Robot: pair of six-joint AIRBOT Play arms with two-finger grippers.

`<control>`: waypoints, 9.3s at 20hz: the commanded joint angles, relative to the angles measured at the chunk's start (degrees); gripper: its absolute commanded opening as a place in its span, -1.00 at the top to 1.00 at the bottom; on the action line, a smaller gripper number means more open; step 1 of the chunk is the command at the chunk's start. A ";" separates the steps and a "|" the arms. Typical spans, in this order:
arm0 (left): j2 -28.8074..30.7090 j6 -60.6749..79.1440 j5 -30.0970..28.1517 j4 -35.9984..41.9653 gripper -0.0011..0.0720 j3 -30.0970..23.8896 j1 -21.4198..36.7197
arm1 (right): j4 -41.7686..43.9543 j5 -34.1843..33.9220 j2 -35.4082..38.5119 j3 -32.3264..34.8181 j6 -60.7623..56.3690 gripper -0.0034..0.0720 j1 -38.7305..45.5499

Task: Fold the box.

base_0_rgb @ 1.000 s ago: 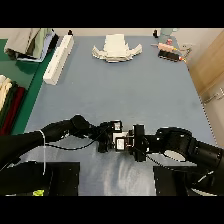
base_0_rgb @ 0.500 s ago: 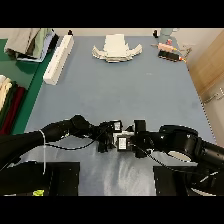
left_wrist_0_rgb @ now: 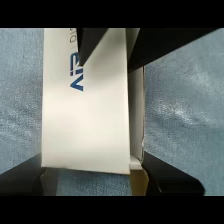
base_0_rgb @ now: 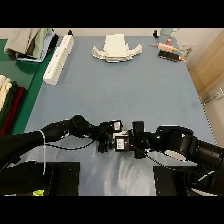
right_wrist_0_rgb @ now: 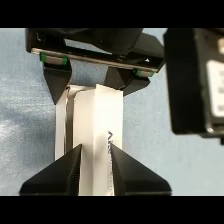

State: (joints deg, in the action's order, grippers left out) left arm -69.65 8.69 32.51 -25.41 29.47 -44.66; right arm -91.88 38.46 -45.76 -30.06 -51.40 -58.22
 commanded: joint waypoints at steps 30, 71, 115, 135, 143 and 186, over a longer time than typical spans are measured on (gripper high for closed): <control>0.00 0.04 0.02 -0.04 -0.35 0.04 0.00 | 21.99 -26.62 4.63 10.97 -19.76 0.91 2.19; 0.00 0.02 0.02 -0.04 -0.35 0.04 0.00 | 29.66 -35.89 9.40 19.91 -19.50 0.91 -1.79; 0.00 0.02 0.02 -0.04 -0.35 0.04 0.00 | 24.57 -24.28 8.17 11.54 -19.56 0.90 15.91; 7.54 -27.91 0.31 -13.66 -0.35 0.11 9.84 | 1.70 21.73 -18.38 -16.44 -72.72 0.90 36.81; 24.44 -60.72 2.19 -44.46 -0.35 0.13 44.30 | 1.64 18.56 -18.45 -16.39 -72.65 0.90 36.81; -14.34 -58.23 -10.60 -38.86 -0.35 23.63 59.39 | 2.58 12.87 -18.58 -16.35 -72.67 0.91 36.68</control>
State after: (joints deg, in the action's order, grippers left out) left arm -82.96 -49.50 20.97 -64.73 53.06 14.85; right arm -89.54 51.31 -64.31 -46.39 -124.07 -21.50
